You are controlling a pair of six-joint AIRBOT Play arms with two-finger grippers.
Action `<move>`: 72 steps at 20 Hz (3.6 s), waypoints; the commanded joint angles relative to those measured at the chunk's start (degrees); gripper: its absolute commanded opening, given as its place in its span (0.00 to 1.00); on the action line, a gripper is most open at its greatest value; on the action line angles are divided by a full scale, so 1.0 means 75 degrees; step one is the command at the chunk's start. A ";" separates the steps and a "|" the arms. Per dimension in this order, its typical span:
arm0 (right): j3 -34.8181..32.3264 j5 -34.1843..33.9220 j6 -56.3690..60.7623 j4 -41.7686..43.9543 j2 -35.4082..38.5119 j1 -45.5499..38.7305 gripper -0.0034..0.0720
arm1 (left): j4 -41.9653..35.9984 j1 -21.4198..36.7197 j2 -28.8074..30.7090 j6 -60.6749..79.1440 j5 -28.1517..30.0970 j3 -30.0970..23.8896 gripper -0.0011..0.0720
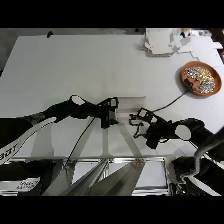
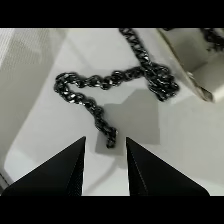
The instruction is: Fold the box and place the chain.
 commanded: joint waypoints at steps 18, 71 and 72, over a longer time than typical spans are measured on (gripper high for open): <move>0.0962 0.0286 0.0335 -0.0621 -0.0323 0.0562 0.06 | 0.0003 0.0006 0.0003 0.0003 0.0000 0.0000 0.20; 0.3448 -0.0102 0.1422 0.0493 -0.1757 0.0554 0.07 | 0.0003 0.0006 0.0003 0.0003 0.0000 0.0000 0.20; 0.3325 -0.0227 0.1419 0.0659 -0.1801 0.0557 0.13 | 0.0003 0.0006 0.0003 0.0003 0.0003 0.0000 0.20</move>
